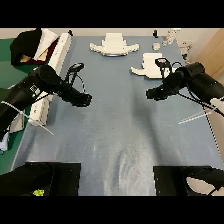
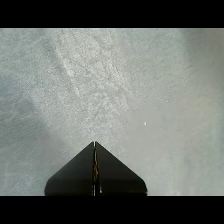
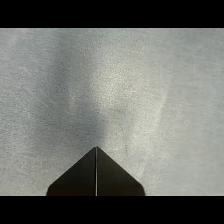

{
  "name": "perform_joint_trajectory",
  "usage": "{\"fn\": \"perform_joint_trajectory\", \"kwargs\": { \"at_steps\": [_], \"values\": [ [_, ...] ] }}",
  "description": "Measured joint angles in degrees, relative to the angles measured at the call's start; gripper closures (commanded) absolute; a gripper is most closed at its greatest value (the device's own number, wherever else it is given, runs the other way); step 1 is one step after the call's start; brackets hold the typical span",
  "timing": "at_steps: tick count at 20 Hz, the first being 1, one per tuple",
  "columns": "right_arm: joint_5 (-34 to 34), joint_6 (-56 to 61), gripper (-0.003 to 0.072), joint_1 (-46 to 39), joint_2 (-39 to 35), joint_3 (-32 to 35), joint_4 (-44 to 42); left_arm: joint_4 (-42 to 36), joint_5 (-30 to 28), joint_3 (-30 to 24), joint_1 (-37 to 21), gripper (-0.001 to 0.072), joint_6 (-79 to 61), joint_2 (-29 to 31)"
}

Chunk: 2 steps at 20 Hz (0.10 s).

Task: Fold the box.

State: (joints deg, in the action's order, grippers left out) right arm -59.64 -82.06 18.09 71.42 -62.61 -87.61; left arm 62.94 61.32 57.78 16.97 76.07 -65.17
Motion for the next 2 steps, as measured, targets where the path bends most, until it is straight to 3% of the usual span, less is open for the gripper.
{"fn": "perform_joint_trajectory", "kwargs": {
  "at_steps": [2],
  "values": [
    [0.00,0.00,0.0684,0.00,0.00,0.00,0.00,0.02,-0.13,0.00,0.07,0.0695,0.00,-0.11]
  ]
}}
